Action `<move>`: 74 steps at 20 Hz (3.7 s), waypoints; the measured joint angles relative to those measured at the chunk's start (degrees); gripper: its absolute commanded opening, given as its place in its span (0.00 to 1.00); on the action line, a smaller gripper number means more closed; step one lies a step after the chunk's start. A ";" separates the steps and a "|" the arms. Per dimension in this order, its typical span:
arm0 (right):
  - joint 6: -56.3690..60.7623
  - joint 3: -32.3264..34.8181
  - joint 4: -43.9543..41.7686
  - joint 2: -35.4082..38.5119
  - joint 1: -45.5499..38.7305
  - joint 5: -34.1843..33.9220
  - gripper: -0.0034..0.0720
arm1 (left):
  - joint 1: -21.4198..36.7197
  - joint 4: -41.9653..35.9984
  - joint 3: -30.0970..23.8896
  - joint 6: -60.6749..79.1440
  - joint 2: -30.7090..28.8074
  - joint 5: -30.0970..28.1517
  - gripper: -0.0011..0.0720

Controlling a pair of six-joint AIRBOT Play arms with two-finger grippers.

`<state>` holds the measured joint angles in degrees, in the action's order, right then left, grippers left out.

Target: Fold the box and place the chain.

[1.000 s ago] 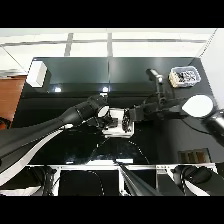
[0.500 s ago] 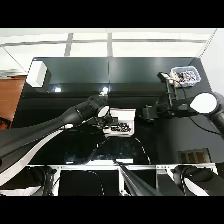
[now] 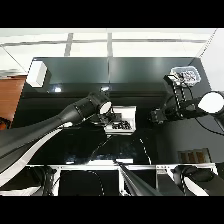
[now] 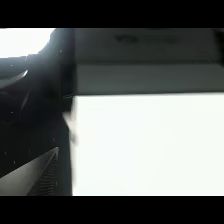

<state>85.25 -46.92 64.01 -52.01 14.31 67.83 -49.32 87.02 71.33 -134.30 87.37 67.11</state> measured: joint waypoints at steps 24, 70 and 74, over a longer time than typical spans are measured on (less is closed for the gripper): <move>2.40 1.42 1.01 0.02 -0.15 -0.17 0.53 | 32.44 -49.66 -46.27 133.28 -31.61 -17.14 0.99; 4.20 1.64 -3.54 -0.98 -0.15 -14.36 0.99 | 16.24 -54.88 -30.49 147.08 -7.39 -28.28 0.64; 2.75 1.60 -9.20 -6.47 -0.13 -24.48 0.98 | 16.04 -54.47 -30.49 146.79 -7.39 -29.03 0.64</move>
<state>88.01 -45.32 54.81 -58.48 14.17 43.35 -33.28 32.56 40.84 12.49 79.99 38.09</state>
